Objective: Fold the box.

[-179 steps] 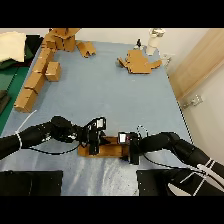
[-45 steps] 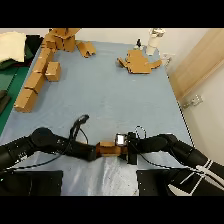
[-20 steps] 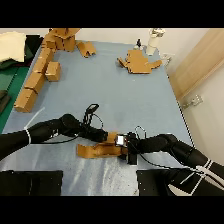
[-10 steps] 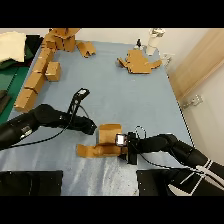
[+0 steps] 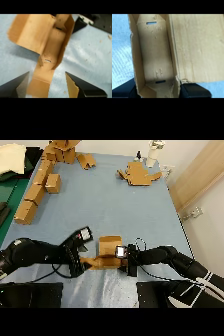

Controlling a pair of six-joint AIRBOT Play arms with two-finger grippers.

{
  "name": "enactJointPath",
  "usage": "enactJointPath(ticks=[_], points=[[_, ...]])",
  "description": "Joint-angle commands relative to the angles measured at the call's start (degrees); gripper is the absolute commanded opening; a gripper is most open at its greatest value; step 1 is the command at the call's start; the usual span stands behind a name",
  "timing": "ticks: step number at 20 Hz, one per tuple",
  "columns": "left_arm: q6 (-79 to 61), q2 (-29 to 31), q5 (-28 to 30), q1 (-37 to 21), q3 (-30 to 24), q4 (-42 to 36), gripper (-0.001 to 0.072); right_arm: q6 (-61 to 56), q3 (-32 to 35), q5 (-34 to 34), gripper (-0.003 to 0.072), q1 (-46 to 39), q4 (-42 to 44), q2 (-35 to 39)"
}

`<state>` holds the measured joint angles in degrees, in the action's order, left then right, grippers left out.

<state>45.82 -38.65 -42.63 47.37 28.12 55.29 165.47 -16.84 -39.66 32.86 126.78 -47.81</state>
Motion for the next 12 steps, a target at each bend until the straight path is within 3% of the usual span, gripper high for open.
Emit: enactJointPath(ticks=[1, 7, 12], points=[[-6.2, -1.9, 2.2, 4.5, -2.5, 3.3, 0.0685, 0.0, 0.0, 0.0, 0.0508, 0.0, 0.0, 0.0], [-16.6, -10.9, 4.8, 5.1, -2.3, 3.2, 0.0685, 0.0, 0.0, 0.0, 0.0508, 0.0, 0.0, 0.0], [-18.1, -12.8, 10.7, 5.2, -2.1, 0.2, 0.0684, 0.0, 0.0, 0.0, 0.0508, 0.0, -0.1, 0.0]])
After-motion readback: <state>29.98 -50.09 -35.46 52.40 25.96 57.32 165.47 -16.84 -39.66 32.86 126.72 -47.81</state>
